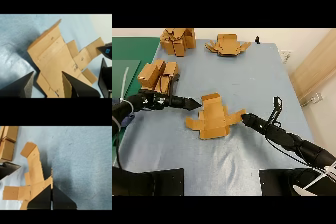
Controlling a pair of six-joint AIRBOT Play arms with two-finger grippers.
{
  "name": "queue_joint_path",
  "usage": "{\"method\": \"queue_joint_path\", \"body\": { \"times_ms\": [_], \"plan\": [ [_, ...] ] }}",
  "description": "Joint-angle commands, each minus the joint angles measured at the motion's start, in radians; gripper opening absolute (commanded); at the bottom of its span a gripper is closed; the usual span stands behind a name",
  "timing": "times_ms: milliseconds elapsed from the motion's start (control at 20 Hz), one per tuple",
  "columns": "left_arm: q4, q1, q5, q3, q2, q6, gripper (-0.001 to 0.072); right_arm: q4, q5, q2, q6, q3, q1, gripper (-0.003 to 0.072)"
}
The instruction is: Fold the box.
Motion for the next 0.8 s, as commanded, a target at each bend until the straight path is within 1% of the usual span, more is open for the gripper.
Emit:
{"method": "queue_joint_path", "body": {
  "times_ms": [0,150,300,500,600,750],
  "plan": [
    [-0.071,-0.01,-0.016,0.083,-0.137,0.028,0.0539,-0.007,0.001,-0.001,0.0,-0.002,0.007,0.0003],
    [-0.073,-0.01,-0.027,0.152,-0.204,-0.013,0.0539,-0.007,0.001,-0.001,0.0,-0.002,0.007,0.0003],
    [-0.061,-0.01,-0.044,0.187,-0.235,-0.032,0.0538,-0.006,0.001,0.0,0.001,-0.002,0.007,0.0003],
    [-0.035,-0.023,-0.064,0.189,-0.235,-0.032,0.0538,-0.006,0.005,-0.001,0.001,-0.002,0.006,0.0003],
    [-0.004,-0.036,-0.073,0.19,-0.235,-0.032,0.052,-0.006,0.005,0.0,0.001,-0.002,0.006,0.0003],
    [0.014,-0.042,-0.099,0.191,-0.235,-0.032,0.0519,-0.006,0.006,-0.001,0.001,-0.002,0.006,0.0003]
  ]
}}
